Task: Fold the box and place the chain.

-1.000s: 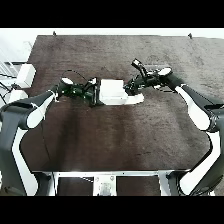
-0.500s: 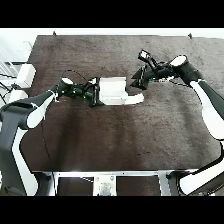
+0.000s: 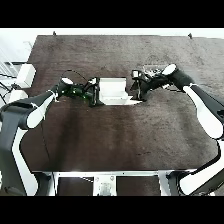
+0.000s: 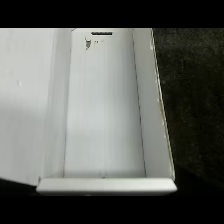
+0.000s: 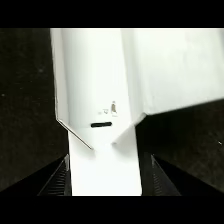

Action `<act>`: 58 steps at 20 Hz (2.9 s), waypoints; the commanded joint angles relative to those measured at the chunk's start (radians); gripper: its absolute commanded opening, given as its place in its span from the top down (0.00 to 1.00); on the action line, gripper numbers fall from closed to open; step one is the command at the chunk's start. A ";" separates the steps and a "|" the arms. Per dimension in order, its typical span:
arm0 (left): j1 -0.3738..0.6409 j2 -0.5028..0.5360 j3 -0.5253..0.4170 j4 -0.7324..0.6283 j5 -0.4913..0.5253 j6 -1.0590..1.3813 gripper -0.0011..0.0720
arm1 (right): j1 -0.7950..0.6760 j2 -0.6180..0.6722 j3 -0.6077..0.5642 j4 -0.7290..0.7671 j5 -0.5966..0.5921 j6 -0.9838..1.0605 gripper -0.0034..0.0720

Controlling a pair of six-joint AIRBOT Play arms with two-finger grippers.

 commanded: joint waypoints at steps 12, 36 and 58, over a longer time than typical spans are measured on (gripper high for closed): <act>0.000 0.000 0.000 0.000 0.000 0.000 0.19 | 0.063 -0.043 -0.006 0.132 -0.034 -0.019 0.66; 0.000 0.000 0.000 0.000 0.000 0.000 0.19 | 0.016 0.019 -0.005 0.008 0.016 0.114 0.94; 0.000 0.000 0.000 0.000 0.000 0.000 0.19 | -0.238 -0.006 -0.126 0.072 -0.017 1.048 0.94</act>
